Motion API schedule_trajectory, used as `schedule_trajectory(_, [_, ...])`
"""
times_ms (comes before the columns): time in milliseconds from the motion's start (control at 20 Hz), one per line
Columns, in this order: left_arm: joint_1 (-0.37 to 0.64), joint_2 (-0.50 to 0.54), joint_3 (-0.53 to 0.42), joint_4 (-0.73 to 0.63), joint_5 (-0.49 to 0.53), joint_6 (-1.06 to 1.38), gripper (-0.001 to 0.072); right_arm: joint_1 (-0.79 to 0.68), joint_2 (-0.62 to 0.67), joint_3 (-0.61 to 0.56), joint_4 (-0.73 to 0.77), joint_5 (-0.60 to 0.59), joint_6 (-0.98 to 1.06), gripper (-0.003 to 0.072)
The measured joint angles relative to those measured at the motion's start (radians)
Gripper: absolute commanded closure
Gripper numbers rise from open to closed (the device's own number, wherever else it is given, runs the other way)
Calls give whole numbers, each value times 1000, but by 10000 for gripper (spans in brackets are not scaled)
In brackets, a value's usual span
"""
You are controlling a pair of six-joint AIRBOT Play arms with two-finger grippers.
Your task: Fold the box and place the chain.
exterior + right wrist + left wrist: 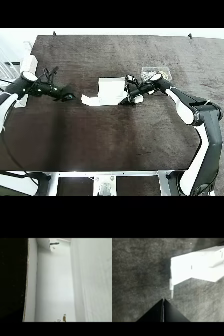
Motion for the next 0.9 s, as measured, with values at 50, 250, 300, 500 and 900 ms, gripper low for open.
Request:
schedule_trajectory(50, [0,-18,0,-13,7,7,692,0,0,0,0,0,0,393])
schedule_trajectory(250, [-1,-77,0,-60,13,21,692,0,0,0,0,0,0,392])
schedule_trajectory(300, [-6,-89,1,-69,21,23,692,0,0,0,0,0,0,393])
schedule_trajectory(500, [-58,-144,40,-90,39,22,692,0,0,0,0,0,0,393])
schedule_trajectory(900, [-160,-235,127,-118,66,-24,688,0,0,0,0,0,0,393])
